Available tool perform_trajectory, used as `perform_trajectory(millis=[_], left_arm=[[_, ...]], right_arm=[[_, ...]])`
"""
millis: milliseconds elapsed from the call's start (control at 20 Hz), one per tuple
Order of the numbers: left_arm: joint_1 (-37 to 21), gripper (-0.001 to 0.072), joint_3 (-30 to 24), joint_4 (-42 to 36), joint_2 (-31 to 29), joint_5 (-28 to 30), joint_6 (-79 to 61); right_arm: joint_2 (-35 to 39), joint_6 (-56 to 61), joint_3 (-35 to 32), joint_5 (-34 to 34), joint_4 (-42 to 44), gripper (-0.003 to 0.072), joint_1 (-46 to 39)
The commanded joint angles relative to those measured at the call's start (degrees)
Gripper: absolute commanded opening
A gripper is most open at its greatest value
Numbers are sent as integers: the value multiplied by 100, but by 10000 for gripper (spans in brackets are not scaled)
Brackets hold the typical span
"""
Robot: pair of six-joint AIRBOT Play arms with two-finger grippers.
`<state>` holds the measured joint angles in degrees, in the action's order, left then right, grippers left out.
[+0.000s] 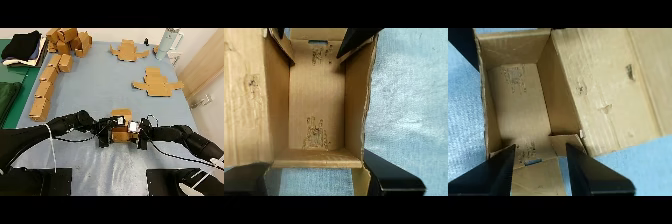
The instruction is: Fold the box.
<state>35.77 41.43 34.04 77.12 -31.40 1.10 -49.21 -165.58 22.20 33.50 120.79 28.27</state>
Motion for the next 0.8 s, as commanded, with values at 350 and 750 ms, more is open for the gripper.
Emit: perform_trajectory(millis=[350,750], left_arm=[[-4,525,4,0,2,-13,-2],[-4,525,4,0,2,-13,-2]], right_arm=[[568,3722,321,962,-1912,4,-7],[1008,9447,691,2695,-5396,2,-1585]])
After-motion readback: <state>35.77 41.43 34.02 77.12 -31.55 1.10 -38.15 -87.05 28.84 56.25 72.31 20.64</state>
